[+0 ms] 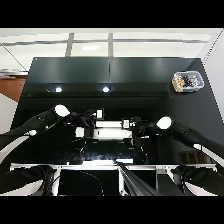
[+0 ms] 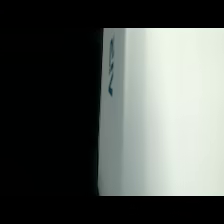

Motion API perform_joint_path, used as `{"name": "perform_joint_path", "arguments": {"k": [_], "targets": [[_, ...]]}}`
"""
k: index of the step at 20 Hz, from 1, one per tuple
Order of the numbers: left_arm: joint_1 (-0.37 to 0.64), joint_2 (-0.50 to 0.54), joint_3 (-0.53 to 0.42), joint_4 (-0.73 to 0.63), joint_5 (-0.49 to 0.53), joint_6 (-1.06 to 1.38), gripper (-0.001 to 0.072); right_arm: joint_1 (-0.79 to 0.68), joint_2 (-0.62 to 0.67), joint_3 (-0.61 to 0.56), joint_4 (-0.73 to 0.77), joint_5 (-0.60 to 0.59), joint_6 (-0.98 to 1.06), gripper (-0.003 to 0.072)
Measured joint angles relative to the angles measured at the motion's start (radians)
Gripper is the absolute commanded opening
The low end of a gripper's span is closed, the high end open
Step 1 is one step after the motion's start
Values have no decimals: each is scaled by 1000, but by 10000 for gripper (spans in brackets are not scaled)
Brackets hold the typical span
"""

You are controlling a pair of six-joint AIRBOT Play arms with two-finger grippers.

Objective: Fold the box and place the chain.

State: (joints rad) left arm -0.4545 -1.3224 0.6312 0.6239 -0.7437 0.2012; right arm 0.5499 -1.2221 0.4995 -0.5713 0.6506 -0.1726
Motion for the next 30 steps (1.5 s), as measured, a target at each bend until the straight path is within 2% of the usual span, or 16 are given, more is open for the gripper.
{"name": "perform_joint_path", "arguments": {"k": [2, 4, 8, 9, 10, 12, 13, 14, 19, 24, 25, 26, 27, 30], "targets": [[0, 0, 0, 0, 0, 0, 31, 0, 0, 0, -2, 0, 5, 652], [0, 0, 0, 0, 0, 0, 31, 0, 0, 0, -5, 0, 10, 604], [0, 0, 0, 0, 0, 0, 33, 0, 0, 0, -8, -3, 15, 591], [0, 0, 0, 0, 0, 0, 34, 0, 0, 0, -8, -3, 16, 503], [0, 0, 0, 0, 0, 0, 39, 0, 0, 0, -9, -4, 16, 486], [0, 6, 1, -1, 2, -2, 269, 0, 0, 0, -9, -5, 19, 486], [0, 11, 2, -3, 3, -10, 343, 0, 0, 0, -9, -5, 19, 486], [0, 17, 2, 0, 3, -18, 381, 0, 0, 0, -10, -5, 19, 486], [26, 94, 4, 55, -20, -84, 383, 0, 0, 0, -10, -6, 19, 486], [117, 261, 4, 172, -92, -283, 366, 0, 0, 0, -10, -6, 19, 487], [146, 295, 4, 198, -138, -343, 265, 0, 0, 0, -10, -6, 19, 486], [175, 322, 4, 220, -192, -399, 61, 0, 0, 0, -10, -6, 19, 486], [206, 345, 4, 237, -256, -459, 30, 0, 0, 0, -10, -6, 19, 486], [253, 381, -11, 242, -441, -594, 29, 0, 0, 0, -10, -6, 19, 486]]}}
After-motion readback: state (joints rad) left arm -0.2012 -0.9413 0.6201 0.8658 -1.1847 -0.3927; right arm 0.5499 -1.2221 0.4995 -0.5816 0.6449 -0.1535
